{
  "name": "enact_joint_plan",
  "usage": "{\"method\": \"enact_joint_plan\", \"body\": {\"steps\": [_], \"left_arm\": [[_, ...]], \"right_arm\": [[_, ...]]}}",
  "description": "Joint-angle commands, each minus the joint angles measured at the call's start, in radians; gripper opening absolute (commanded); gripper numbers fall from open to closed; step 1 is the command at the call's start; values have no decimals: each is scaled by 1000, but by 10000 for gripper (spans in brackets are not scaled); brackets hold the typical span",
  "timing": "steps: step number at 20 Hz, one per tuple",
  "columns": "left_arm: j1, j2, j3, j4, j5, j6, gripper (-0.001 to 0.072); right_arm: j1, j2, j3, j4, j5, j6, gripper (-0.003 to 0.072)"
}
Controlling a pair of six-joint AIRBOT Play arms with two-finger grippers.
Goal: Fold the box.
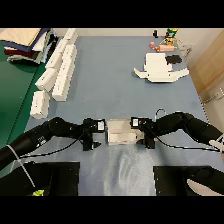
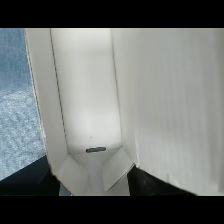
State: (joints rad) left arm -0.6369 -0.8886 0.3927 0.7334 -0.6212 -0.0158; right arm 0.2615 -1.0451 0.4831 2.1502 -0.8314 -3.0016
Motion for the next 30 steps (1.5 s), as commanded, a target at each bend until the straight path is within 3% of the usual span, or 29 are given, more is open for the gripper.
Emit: {"method": "enact_joint_plan", "body": {"steps": [1,11,17,30], "left_arm": [[-6,-61,-3,-185,37,172,675],[-63,-140,-3,-359,47,316,676],[-74,-183,2,-382,122,316,675],[-109,-233,21,-389,144,320,674]], "right_arm": [[0,-1,0,0,0,0,505],[0,-1,0,0,0,0,505],[0,-1,0,0,0,0,505],[0,-1,0,0,0,0,505]]}}
